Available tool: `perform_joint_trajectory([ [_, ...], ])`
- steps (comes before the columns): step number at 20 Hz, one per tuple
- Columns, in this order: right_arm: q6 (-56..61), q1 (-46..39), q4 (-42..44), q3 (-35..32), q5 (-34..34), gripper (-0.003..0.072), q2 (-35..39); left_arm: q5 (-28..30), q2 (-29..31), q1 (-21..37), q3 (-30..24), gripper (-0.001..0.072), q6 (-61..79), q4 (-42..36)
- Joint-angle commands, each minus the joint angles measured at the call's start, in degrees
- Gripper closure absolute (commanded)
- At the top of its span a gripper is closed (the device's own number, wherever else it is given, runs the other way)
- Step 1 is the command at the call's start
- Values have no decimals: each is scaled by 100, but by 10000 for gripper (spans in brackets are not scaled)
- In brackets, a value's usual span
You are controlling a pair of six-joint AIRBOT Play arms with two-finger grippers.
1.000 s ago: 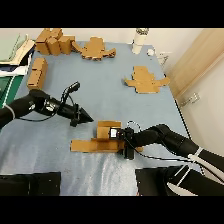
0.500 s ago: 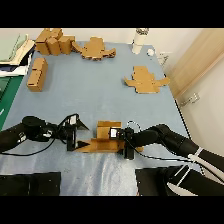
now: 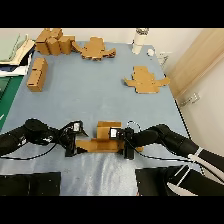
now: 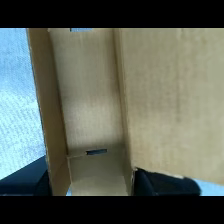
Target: Fold the box.
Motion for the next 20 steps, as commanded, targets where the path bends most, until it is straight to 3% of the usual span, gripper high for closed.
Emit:
perform_joint_trajectory([
  [1,2,2,2,0,2,178,-2,81,-2,-304,52,17,-247,-76],
  [11,2,2,2,-2,2,177,-2,542,-446,-761,273,18,-365,-442],
  [12,2,2,2,0,2,177,-2,601,-455,-758,280,99,-372,-439],
  [13,2,2,2,-2,2,178,-2,601,-455,-758,280,263,-426,-409],
  [14,2,2,2,-2,2,178,-2,597,-455,-758,278,309,-496,-326],
  [20,2,2,2,-2,2,177,-2,581,-455,-758,278,309,-557,-293],
])
